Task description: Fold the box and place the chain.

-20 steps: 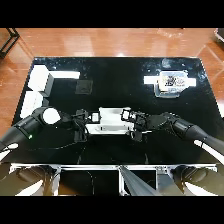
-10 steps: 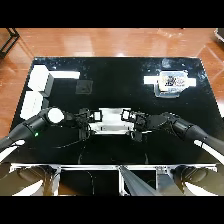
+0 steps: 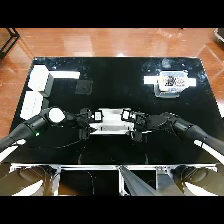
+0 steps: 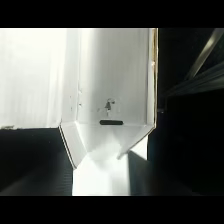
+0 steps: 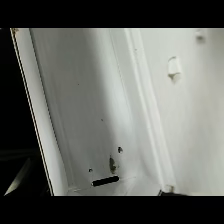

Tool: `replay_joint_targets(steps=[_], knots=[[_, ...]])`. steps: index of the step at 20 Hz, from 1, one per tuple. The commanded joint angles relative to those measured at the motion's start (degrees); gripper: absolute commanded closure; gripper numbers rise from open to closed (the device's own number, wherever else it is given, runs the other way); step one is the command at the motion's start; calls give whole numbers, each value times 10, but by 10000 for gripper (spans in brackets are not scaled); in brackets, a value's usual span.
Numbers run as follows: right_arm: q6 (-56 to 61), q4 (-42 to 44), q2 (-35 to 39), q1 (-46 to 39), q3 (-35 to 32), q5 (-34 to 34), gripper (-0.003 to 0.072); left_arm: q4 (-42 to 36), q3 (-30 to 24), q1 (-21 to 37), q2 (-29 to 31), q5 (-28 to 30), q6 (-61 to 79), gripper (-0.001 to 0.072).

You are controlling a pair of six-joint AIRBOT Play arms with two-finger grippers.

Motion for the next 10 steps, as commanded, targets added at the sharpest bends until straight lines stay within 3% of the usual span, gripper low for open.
replay_joint_targets(steps=[1,2,5,10], knots=[[0,0,0,0,0,0,556,-7,0,-12,0,1,6,311],[0,0,0,0,0,0,556,-7,0,-18,0,1,6,358],[0,0,0,0,0,0,556,-7,0,-28,0,1,6,411],[0,0,0,0,0,0,556,-37,0,-28,0,39,6,413]])
